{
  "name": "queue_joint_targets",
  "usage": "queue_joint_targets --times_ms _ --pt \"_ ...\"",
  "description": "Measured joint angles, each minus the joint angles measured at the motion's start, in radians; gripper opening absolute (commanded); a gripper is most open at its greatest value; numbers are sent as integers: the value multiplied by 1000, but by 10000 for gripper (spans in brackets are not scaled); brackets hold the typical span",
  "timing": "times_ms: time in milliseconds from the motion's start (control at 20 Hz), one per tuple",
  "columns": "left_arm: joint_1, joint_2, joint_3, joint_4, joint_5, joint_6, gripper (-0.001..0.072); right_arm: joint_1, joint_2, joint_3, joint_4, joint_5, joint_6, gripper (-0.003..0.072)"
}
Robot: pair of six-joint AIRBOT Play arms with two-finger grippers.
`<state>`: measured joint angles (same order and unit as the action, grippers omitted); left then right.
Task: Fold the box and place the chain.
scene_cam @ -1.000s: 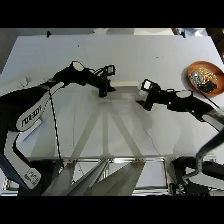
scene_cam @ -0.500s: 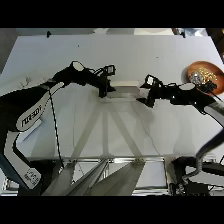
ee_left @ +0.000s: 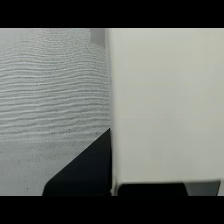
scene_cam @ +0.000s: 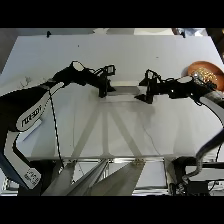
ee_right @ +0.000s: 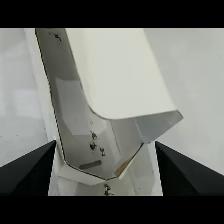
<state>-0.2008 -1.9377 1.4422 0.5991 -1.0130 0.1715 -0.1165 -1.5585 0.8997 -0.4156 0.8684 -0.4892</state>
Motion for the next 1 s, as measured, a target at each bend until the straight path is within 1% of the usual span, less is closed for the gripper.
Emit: queue_joint_targets --times_ms 350,700,1000 --pt "0 0 0 0 -1 0 12 5 -50 29 -83 53 37 693" --pt "0 0 0 1 -2 1 12 23 -109 109 -104 134 73 693" --pt "0 0 0 2 -2 1 12 39 -146 133 -138 160 121 693"
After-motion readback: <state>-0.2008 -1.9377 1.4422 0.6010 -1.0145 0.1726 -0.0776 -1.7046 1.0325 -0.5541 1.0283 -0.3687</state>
